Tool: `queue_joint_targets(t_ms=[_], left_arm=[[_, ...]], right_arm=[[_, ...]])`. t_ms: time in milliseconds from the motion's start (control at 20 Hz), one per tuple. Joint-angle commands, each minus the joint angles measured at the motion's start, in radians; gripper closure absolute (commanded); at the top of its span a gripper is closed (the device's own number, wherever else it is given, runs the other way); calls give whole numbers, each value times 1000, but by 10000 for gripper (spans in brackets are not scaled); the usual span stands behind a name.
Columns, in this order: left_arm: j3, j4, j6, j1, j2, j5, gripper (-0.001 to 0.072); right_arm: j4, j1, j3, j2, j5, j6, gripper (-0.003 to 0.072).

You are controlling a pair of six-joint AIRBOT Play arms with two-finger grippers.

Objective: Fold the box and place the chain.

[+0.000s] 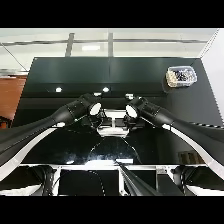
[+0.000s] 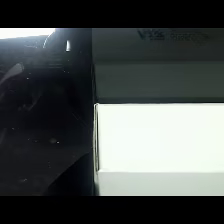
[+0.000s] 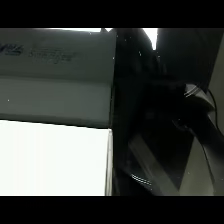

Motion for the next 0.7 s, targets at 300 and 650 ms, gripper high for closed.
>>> queue_joint_targets(t_ms=[300, 650], left_arm=[[0, 3, 1, 0, 0, -1, 677], [0, 3, 1, 0, 0, -2, 677]], right_arm=[[-2, 1, 1, -4, 6, -15, 669], [3, 1, 2, -3, 10, -15, 515]])
